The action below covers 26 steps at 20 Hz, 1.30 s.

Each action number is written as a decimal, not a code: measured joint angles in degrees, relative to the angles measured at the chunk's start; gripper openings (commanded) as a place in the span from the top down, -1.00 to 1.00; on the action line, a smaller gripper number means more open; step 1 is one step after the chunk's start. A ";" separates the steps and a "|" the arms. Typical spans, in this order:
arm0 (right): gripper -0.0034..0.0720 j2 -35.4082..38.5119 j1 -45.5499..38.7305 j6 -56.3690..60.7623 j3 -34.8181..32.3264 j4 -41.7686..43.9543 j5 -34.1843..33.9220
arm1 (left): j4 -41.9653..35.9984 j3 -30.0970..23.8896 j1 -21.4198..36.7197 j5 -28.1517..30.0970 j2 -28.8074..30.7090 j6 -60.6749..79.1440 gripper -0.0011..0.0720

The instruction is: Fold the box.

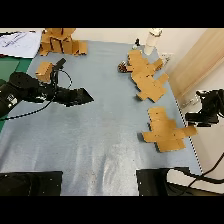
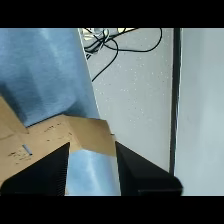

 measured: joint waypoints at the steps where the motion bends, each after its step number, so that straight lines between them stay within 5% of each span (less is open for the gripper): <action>1: -0.29 -0.98 -0.15 -0.26 1.03 -0.39 -0.59 | -0.02 0.00 0.00 0.02 0.00 -0.13 -0.86; 8: -0.29 -3.41 -1.46 -5.42 3.72 -2.51 -3.48 | -0.02 0.00 0.00 -0.13 -0.02 -0.17 -0.86; 15: -0.22 -6.47 -4.31 -10.69 3.98 4.37 -5.51 | -0.02 0.00 0.00 -0.66 -0.02 -0.24 -0.86; 22: 0.88 -7.93 -4.70 -15.87 3.98 15.80 -10.05 | 0.00 0.00 0.13 -1.16 -0.02 -0.26 -0.86; 26: 0.90 -8.04 -4.61 -16.87 3.98 28.37 -15.74 | -0.02 0.00 1.31 -1.88 -0.02 -0.28 -0.85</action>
